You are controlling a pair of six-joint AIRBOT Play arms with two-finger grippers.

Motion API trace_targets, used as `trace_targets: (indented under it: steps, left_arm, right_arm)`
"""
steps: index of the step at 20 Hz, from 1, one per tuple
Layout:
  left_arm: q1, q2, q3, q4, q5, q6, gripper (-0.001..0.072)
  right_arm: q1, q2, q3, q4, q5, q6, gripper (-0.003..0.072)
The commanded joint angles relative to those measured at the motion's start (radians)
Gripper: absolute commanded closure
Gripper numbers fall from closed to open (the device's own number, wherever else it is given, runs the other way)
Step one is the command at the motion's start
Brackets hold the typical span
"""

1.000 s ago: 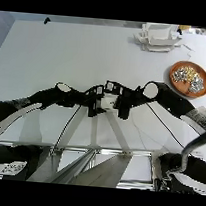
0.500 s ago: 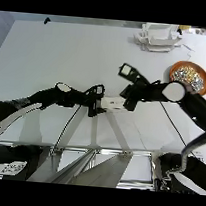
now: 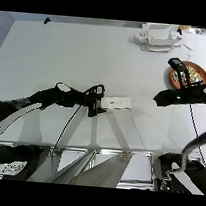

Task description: Fold the box and place the chain.

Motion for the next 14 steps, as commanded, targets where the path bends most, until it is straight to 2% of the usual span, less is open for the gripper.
trace_targets:
  steps: [1, 5, 14]
  left_arm:
    - [0.000, 0.001, 0.000, 0.000, 0.000, 0.000, 0.0457]
    - [0.001, 0.001, 0.000, 0.000, 0.000, 0.000, 0.0457]
    - [0.000, 0.001, 0.000, 0.000, 0.000, 0.000, 0.0457]
  right_arm:
    - [-0.064, 0.003, -0.067, -0.142, 0.100, 0.143, 0.0677]
    - [-0.064, 0.004, -0.110, -0.231, 0.181, 0.168, 0.0677]
    - [-0.064, 0.003, -0.109, -0.217, 0.181, 0.182, 0.0677]
